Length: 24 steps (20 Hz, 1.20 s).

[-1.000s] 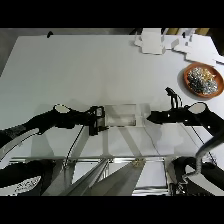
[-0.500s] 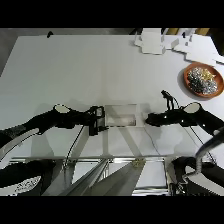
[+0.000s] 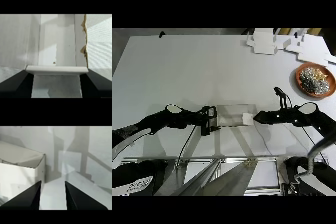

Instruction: Fold the box and place the chain.

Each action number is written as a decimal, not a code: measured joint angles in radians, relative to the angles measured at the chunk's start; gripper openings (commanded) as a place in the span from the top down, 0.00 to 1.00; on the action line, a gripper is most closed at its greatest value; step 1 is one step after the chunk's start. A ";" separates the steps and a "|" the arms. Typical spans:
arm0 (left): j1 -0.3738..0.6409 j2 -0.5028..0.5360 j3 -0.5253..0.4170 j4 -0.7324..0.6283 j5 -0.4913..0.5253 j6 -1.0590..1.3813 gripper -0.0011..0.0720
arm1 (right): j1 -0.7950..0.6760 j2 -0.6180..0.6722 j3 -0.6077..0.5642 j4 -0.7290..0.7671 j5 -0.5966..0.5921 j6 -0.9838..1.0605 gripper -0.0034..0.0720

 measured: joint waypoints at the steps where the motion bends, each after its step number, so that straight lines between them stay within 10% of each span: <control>1: 0.000 0.000 0.000 0.000 0.000 0.000 0.61 | 0.005 0.006 0.000 0.019 0.005 -0.008 0.51; 14: 0.000 0.000 0.000 0.000 0.000 0.000 0.61 | 0.089 0.021 0.000 0.100 0.023 -0.035 0.50; 17: 0.000 0.000 0.000 0.000 0.000 0.000 0.61 | 0.114 0.021 0.004 0.097 0.013 -0.009 0.36; 24: 0.000 0.000 0.000 0.000 0.000 0.000 0.61 | 0.293 0.011 0.108 -0.141 -0.083 0.301 0.37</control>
